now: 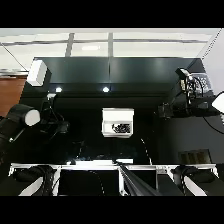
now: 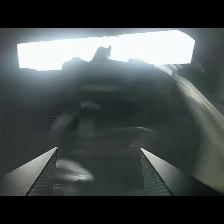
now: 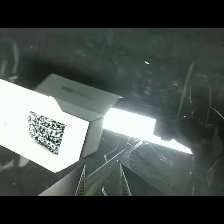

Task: Fold the box and place the chain.

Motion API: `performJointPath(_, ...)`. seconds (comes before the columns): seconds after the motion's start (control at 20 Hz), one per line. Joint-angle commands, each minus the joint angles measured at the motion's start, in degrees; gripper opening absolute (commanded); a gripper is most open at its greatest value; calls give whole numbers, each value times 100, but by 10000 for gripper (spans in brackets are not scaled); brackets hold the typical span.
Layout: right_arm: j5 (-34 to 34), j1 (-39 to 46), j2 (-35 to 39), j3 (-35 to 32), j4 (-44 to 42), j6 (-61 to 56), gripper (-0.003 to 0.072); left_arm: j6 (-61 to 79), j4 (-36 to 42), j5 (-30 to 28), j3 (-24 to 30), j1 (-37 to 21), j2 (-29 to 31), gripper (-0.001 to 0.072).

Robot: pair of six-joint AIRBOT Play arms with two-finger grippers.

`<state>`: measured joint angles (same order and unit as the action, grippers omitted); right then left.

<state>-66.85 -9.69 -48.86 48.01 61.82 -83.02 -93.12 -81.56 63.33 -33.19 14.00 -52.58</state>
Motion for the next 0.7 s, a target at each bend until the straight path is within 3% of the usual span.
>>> performJointPath(0.0, 90, 0, 2, 4, 37, -302, 257, 4837, 2883, -511, 511, -870, -120, 643)
performJointPath(0.05, 103, 0, 2, 4, 44, -363, 257, 5831, 3143, -542, 511, -756, -260, 720)
performJointPath(0.25, 101, -2, 2, 4, 39, -516, 257, 8848, 3213, -1073, 509, 13, -599, 720)
performJointPath(0.45, 133, -22, 2, 4, 39, -599, 257, 10080, 3886, -1300, 190, 595, -1320, 719)
performJointPath(0.65, 142, -31, 2, 4, 44, -597, 256, 10277, 4076, -1375, -363, 793, -2164, 718)
